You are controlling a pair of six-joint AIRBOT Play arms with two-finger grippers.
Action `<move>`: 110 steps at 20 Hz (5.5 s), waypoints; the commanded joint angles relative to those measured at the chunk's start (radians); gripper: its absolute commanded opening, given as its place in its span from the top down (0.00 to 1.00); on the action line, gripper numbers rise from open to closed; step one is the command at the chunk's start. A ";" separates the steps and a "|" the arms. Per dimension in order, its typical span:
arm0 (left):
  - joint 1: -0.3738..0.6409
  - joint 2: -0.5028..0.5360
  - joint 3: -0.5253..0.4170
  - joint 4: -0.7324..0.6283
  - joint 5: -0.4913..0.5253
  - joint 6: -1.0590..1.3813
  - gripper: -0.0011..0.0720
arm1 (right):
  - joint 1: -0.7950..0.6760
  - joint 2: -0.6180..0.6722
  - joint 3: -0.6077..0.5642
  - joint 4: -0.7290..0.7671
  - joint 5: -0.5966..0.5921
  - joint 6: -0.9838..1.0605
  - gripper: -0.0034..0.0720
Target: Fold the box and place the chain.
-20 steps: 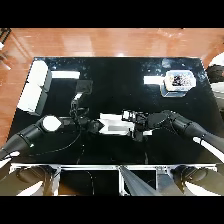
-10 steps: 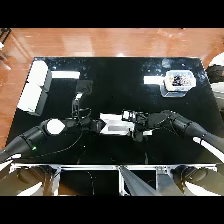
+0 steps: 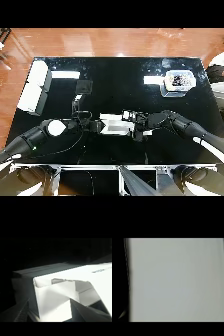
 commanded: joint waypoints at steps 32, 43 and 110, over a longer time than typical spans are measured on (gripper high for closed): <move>-0.148 -0.114 0.158 0.418 -0.064 -0.547 0.18 | 0.000 0.000 0.000 0.000 0.001 0.000 0.26; -0.217 -0.144 0.239 0.665 -0.243 -0.816 0.22 | 0.000 0.000 0.000 0.000 0.001 0.000 0.26; -0.229 -0.423 0.599 0.775 -0.628 -0.898 0.51 | 0.000 0.000 0.000 0.001 0.000 0.001 0.26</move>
